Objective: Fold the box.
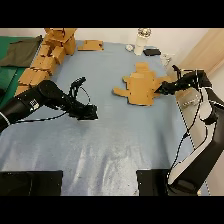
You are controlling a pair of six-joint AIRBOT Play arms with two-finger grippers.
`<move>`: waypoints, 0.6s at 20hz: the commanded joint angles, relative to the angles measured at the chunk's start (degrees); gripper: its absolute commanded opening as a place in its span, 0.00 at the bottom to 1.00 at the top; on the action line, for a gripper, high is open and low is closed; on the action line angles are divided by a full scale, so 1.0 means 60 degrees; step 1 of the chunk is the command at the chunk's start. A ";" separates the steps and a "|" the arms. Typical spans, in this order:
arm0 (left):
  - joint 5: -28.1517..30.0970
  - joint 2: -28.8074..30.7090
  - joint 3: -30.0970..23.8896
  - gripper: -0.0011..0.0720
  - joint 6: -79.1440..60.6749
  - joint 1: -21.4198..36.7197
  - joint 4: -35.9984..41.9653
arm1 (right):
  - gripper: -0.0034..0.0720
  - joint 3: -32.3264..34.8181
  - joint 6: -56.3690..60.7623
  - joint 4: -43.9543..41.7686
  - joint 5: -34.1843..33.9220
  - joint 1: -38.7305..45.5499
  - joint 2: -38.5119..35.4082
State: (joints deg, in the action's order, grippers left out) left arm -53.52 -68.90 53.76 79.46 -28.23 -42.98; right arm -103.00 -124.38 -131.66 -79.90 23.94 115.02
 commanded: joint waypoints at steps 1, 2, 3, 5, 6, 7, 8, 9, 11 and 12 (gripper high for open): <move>-0.0379 0.0033 0.0018 0.73 -0.0251 0.0044 0.0426 | 0.04 0.0772 0.0335 -0.0160 -0.0718 -0.0146 -0.0590; -0.0437 0.0033 0.0018 0.73 -0.0284 0.0084 0.0423 | 0.04 0.1530 0.0335 -0.0229 -0.0601 -0.0186 -0.1100; -0.0419 0.0033 0.0018 0.73 -0.0397 0.0164 0.0368 | 0.04 0.2437 0.0331 -0.0321 -0.0310 -0.0259 -0.1690; -0.0444 0.0033 0.0018 0.73 -0.0656 0.0492 0.0310 | 0.04 0.4838 0.0229 -0.0364 0.1049 -0.0539 -0.3322; -0.0455 0.0033 0.0018 0.73 -0.0754 0.0747 0.0310 | 0.04 0.6029 0.0226 -0.0397 0.1716 -0.0721 -0.4171; -0.0484 0.0033 0.0015 0.73 -0.0885 0.1020 0.0306 | 0.04 0.7202 0.0233 -0.0397 0.2346 -0.0940 -0.5056; -0.0561 0.0029 0.0015 0.73 -0.1060 0.1344 0.0306 | 0.04 0.8448 0.0262 -0.0426 0.2998 -0.1249 -0.6040; -0.0750 0.0004 0.0011 0.73 -0.1184 0.1694 0.0299 | 0.04 0.9562 0.0459 -0.0441 0.3606 -0.1574 -0.6961; -0.1275 -0.0091 -0.0025 0.73 -0.1596 0.2299 0.0306 | 0.04 1.1653 0.1202 -0.0459 0.4772 -0.2517 -0.8801; -0.1515 -0.0175 -0.0069 0.73 -0.1789 0.2568 0.0310 | 0.04 1.2564 0.1661 -0.0463 0.5373 -0.3126 -0.9704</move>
State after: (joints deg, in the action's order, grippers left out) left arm -58.81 -69.30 53.63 72.18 -17.19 -41.19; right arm -44.51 -119.83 -134.17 -59.90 12.14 71.26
